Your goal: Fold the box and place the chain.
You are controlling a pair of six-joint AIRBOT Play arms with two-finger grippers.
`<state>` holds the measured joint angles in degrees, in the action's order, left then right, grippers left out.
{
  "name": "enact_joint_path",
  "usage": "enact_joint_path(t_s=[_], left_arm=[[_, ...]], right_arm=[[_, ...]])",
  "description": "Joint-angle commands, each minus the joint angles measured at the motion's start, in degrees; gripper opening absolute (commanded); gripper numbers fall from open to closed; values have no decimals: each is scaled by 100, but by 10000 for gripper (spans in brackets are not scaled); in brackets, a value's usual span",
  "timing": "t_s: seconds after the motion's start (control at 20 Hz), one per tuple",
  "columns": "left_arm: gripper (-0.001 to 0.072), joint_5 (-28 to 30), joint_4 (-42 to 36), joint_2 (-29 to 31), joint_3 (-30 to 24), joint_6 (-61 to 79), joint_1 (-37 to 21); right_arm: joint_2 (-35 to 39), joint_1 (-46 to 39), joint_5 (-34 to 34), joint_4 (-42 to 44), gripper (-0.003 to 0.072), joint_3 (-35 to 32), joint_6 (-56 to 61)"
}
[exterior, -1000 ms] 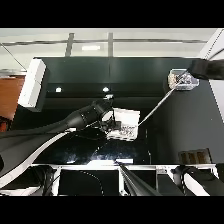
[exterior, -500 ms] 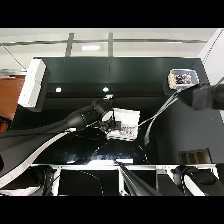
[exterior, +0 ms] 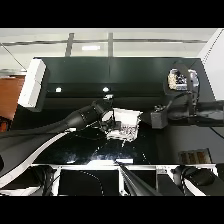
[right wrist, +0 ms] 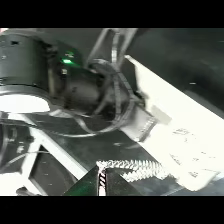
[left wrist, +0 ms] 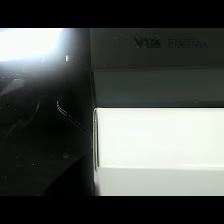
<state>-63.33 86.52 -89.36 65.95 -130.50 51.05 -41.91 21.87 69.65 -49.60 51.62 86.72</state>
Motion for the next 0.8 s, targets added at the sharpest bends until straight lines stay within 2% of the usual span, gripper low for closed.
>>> enact_joint_path(t_s=[0.0, 0.25, 0.45, 0.55, 0.75], left_arm=[[31, 4, 0, -2, -2, 0, -4], [30, 2, 2, -2, -2, 0, -4], [31, 4, 0, -2, -2, 0, -4], [31, 2, 0, -2, -2, 0, -4], [31, -24, 0, -2, -2, 0, -4]], right_arm=[[-87, 181, -321, 157, 31, -136, 2], [-87, 170, -350, 203, 32, -22, -22], [-87, 168, 118, -256, 40, 1029, -61], [-87, 170, 173, -317, 40, 1545, -61], [-87, 170, 98, -245, 40, 2170, -61]])
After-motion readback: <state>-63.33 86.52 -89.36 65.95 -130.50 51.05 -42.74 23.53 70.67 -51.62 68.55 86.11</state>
